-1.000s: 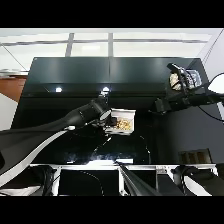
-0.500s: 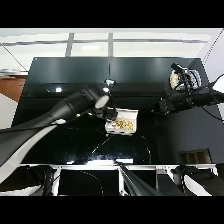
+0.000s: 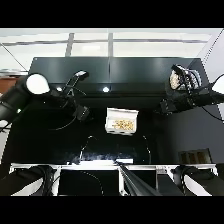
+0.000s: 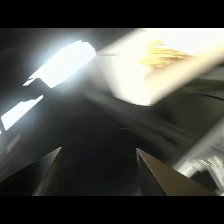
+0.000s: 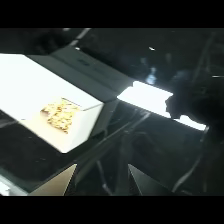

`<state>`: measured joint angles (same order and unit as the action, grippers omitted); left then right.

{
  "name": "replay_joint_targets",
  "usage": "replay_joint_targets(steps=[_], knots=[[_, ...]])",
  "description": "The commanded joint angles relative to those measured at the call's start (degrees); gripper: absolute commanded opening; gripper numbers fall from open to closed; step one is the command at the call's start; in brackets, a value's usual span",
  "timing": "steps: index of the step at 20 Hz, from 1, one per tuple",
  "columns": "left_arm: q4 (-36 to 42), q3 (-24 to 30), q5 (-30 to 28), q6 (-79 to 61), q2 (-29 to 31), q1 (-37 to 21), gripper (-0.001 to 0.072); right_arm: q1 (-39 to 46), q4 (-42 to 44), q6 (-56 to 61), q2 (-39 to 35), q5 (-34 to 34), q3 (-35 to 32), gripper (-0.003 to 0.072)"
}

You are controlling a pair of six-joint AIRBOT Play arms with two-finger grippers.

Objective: Fold the box and place the chain.

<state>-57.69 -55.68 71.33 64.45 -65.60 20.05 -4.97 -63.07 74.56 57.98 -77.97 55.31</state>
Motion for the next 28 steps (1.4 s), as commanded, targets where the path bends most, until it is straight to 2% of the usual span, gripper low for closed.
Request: replay_joint_targets(steps=[1, 4, 7, 9, 12, 14, 19, 22, 28], knots=[[22.58, 11.13, -6.43, -34.16, 1.75, -7.23, 0.0711, 0.00, -2.86, 0.02, -0.04, 1.49, -0.02, 0.0374], [22.40, 14.43, -12.94, -54.64, -2.27, -5.60, 0.0711, -0.02, -3.50, 0.22, -0.04, 3.02, -0.02, 0.0374], [23.85, 14.47, -14.58, -74.64, -8.31, -2.29, 0.0709, -0.02, -3.48, 0.24, -0.04, 3.54, -0.02, 0.0374], [25.88, 14.36, -15.17, -80.00, -12.02, -0.98, 0.0709, -0.02, -3.43, 0.24, -0.04, 3.52, -0.02, 0.0373], [28.72, 13.73, -15.32, -82.93, -15.43, -1.31, 0.0707, -0.02, -3.41, 0.26, -0.04, 3.82, -0.02, 0.0374], [34.16, 13.25, -15.15, -84.17, -16.11, -1.53, 0.0707, -0.02, -3.23, 0.26, -0.04, 4.63, -0.02, 0.0373], [29.38, 12.28, -15.04, -83.38, -16.57, 1.36, 0.0707, -0.02, -3.21, 0.22, -0.04, 6.78, -0.02, 0.0373], [26.12, 12.13, -17.77, -80.98, -16.63, 3.85, 0.0707, -0.02, -3.21, 0.22, -0.04, 6.78, -0.02, 0.0373], [27.61, 11.87, -19.10, -80.32, -16.76, 4.26, 0.0707, -0.02, -3.19, 0.22, -0.04, 7.43, -0.02, 0.0373]])
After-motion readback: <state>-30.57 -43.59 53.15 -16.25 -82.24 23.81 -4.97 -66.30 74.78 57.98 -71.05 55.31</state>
